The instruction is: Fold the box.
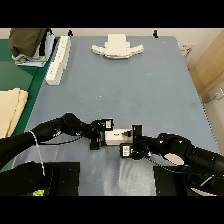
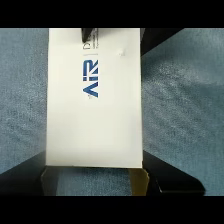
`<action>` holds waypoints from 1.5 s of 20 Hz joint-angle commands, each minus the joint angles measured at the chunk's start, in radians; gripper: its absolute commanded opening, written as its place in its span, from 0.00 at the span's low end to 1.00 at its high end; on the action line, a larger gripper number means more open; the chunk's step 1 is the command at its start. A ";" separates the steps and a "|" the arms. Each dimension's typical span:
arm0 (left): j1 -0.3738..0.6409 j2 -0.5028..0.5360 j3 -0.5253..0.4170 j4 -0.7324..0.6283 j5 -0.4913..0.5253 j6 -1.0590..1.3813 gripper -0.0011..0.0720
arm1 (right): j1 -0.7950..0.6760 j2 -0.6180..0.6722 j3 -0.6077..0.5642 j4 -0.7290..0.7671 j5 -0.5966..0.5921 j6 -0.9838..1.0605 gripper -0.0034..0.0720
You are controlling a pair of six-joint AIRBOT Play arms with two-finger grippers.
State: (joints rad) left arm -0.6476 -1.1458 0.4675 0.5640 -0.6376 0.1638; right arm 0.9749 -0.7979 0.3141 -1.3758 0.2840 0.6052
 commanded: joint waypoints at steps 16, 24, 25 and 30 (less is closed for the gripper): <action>0.000 0.000 0.001 0.001 0.000 0.000 0.57 | 0.000 0.093 0.000 -0.042 -0.050 0.003 0.39; 0.000 0.000 0.001 0.001 0.000 0.000 0.57 | -0.001 0.105 0.002 -0.066 -0.074 -0.005 0.39; 0.000 0.000 0.001 0.001 0.000 0.000 0.57 | -0.002 0.100 0.002 -0.069 -0.076 -0.005 0.39; 0.000 0.000 0.001 0.001 0.000 0.000 0.57 | -0.011 0.042 0.002 -0.079 -0.095 -0.005 0.39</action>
